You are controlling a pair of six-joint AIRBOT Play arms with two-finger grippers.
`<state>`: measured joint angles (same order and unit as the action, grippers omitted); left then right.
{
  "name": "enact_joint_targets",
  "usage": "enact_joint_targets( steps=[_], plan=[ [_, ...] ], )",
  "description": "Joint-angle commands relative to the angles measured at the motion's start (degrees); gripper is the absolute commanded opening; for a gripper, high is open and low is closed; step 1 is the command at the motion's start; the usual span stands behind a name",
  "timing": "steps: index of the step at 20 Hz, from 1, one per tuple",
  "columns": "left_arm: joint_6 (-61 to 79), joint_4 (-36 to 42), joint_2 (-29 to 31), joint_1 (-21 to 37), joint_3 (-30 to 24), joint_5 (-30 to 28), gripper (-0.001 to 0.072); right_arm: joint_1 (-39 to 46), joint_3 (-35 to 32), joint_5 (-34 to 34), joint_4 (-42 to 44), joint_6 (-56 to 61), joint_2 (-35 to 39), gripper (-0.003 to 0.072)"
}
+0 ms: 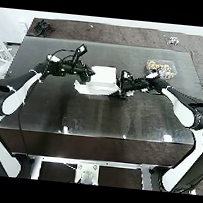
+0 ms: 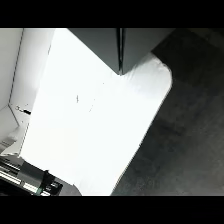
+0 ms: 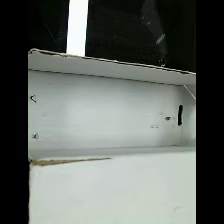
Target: Fold the box and place the chain.
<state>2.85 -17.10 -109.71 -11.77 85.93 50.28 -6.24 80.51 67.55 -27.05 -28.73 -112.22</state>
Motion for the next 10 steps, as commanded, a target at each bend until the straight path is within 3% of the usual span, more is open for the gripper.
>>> enact_joint_targets(
  steps=[1,10],
  plan=[
    [-0.92,-0.11,-0.48,0.00,0.02,0.15,0.0020,-0.04,-0.02,0.02,0.00,-0.02,-0.04,0.0576],
    [-0.87,-0.11,-1.64,0.00,0.04,1.31,0.0020,-0.04,-0.02,0.02,0.00,-0.02,-0.04,0.0576]
  ],
)
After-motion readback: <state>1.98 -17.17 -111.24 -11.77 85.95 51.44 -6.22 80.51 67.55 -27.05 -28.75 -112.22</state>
